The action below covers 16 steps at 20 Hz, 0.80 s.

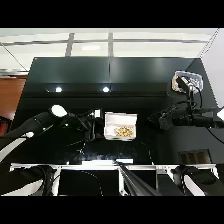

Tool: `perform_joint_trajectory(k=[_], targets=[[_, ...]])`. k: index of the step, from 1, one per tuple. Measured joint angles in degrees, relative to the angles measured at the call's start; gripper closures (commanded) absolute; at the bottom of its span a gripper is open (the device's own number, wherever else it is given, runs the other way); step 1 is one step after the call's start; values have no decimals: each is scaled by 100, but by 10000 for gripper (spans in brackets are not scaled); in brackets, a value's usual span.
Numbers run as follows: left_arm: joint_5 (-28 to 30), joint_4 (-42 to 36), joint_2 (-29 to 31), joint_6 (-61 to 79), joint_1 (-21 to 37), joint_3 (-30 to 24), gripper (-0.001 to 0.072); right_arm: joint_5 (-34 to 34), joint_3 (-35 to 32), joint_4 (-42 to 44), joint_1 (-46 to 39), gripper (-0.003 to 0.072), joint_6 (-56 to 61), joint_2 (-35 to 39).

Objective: Fold the box and place the chain.

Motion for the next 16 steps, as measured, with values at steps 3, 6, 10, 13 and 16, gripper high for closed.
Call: perform_joint_trajectory(k=[3, 6, 10, 13, 16], targets=[[-24, -24, -120, 4, -59, 118, 2, 2, 0, 0, 0, 337, 0, 0], [-17, -37, -179, 22, -149, 205, 2, 2, 0, 0, 0, 337, 0, 0], [-11, -24, -219, 20, -251, 249, 4, 4, 0, 0, 0, 337, 0, 0], [-35, 149, -229, 17, -297, 260, 16, 4, 0, -2, 0, 337, 0, 0], [-42, 291, -232, 17, -337, 260, 81, 4, 0, -4, 0, 337, 0, 0]])
